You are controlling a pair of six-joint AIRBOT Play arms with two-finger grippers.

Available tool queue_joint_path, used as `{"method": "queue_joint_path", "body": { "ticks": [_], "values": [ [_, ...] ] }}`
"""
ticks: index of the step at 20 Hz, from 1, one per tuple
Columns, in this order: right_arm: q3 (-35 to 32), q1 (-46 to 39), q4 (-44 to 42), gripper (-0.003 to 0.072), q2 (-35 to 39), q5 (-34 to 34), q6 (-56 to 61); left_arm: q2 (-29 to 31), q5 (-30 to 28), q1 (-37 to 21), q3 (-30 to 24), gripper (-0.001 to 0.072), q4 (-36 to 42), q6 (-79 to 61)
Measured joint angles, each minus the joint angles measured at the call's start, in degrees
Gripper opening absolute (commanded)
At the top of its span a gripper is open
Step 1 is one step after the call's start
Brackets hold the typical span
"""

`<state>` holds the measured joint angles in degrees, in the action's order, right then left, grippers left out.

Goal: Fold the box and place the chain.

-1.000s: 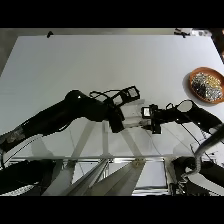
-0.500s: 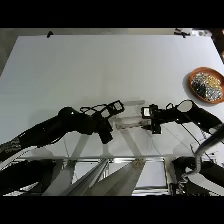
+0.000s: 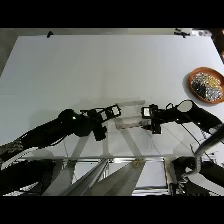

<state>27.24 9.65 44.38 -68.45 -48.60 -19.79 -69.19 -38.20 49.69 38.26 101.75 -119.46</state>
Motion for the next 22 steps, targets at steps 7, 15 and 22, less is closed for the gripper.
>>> {"method": "queue_joint_path", "body": {
  "ticks": [7,15,22],
  "values": [
    [0.00,0.00,-0.02,0.0433,0.00,0.04,0.02,-0.02,5.01,0.00,-0.09,0.0393,-1.77,-8.59],
    [0.00,0.00,0.00,0.0433,0.00,0.04,0.00,-1.70,7.43,0.02,-0.09,0.0388,6.12,-18.51],
    [0.00,0.00,0.00,0.0433,0.00,0.02,0.00,-2.12,7.28,0.02,-0.09,0.0381,7.87,-22.40]
  ]
}}
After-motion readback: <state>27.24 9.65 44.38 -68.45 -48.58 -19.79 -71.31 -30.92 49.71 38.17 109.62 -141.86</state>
